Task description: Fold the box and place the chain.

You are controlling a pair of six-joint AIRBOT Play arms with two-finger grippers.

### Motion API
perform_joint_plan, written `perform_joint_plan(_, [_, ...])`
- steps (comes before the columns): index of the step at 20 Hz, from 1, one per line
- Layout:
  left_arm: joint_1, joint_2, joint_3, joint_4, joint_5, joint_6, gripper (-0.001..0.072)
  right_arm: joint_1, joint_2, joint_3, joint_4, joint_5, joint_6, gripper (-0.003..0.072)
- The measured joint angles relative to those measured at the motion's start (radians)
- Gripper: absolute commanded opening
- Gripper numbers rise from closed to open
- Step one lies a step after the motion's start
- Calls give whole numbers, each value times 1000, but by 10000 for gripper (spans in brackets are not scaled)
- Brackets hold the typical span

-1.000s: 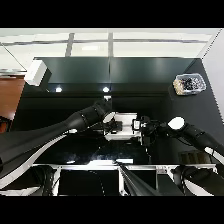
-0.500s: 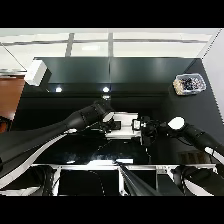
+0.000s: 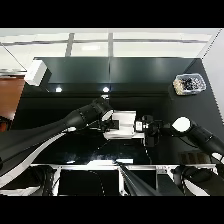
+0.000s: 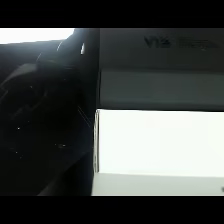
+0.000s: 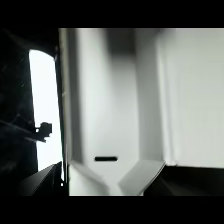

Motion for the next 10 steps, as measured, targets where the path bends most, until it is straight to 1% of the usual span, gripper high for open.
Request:
perform_joint_plan(4, [2, 0, 0, 7, 0, -3, 29, 0, 16, 0, -55, 16, 12, 708])
perform_joint_plan(5, [2, 0, 0, 7, 0, -3, 30, 0, 18, 0, -55, 15, 13, 659])
perform_joint_plan(6, [2, 0, 0, 7, 0, -3, 30, 0, 18, 0, -48, 13, 13, 498])
perform_joint_plan(7, [3, 0, 0, 7, 0, -3, 30, 0, 16, 0, -38, 8, 13, 465])
perform_joint_plan(10, [2, 0, 0, 8, 0, -3, 30, 0, 13, 0, -22, -8, 12, 465])
